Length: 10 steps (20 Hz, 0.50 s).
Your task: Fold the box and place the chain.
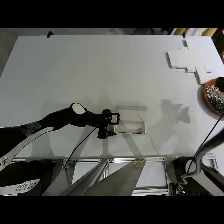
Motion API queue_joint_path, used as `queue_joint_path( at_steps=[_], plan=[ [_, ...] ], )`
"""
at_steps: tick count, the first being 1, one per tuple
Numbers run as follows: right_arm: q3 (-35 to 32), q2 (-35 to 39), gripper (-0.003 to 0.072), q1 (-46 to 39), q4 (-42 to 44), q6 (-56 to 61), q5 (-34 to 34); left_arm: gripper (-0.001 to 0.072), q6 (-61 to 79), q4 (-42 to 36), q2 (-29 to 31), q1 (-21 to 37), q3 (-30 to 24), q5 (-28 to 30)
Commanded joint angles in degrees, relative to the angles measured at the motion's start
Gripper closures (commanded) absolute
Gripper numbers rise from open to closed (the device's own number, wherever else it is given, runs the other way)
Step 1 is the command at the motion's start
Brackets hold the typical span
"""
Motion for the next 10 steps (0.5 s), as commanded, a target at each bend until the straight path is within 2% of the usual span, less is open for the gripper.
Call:
queue_joint_path(
  at_steps=[1, 2, 10],
  plan=[
    [0.09, -6.75, 0.0449, -6.62, -1.25, -3.91, -4.57, 0.0396, 0.02, 0.0, 0.04, 0.02, 0.02, -0.17],
    [0.09, -8.59, 0.0511, -7.5, -1.14, -4.37, -4.87, 0.0396, 0.02, 0.0, 0.04, 0.02, 0.02, -0.22],
    [0.09, -20.02, 0.0507, -8.48, -1.25, -10.23, -5.64, 0.0396, 0.02, 0.02, 0.04, 0.02, 0.02, -0.17]
  ],
)
